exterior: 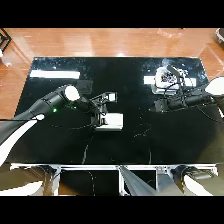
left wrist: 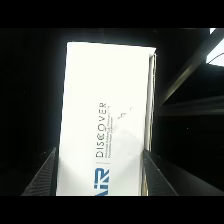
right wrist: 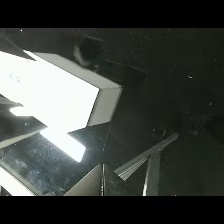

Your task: Fold the box and place the chain.

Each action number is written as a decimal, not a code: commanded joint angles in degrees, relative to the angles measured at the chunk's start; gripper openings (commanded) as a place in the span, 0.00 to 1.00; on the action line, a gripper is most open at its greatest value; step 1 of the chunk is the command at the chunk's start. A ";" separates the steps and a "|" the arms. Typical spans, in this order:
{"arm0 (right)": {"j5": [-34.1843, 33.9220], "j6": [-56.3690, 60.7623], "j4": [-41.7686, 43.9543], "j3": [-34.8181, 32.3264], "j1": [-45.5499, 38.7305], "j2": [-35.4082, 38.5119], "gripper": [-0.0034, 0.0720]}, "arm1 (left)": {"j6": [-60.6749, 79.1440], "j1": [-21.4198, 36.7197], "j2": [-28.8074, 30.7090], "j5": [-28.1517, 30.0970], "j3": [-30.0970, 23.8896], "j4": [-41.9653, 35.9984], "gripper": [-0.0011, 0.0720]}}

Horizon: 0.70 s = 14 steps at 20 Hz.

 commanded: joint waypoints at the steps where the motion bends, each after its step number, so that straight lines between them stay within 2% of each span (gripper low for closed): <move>1: 0.02 0.02 0.00 0.00 0.00 0.02 0.07 | 0.02 -0.09 -0.70 0.63 0.04 0.02 0.88; 6: -0.07 0.02 0.00 0.00 0.02 0.02 0.07 | -0.13 -0.11 -1.40 -0.98 0.04 0.02 0.88; 9: -0.17 0.04 0.02 0.00 0.02 0.02 0.07 | -6.05 -0.11 -1.44 -1.36 0.04 0.04 0.84; 10: -0.15 0.04 0.02 0.00 0.00 0.02 0.07 | -8.33 -0.09 -1.44 -2.12 0.07 0.33 0.61; 12: -0.17 0.04 0.02 0.00 0.00 0.02 0.07 | -9.11 -0.09 -1.42 -5.77 0.68 1.88 0.07; 14: -0.20 0.04 0.02 0.00 0.00 0.02 0.07 | -14.25 0.20 -1.31 -8.74 2.54 4.61 0.04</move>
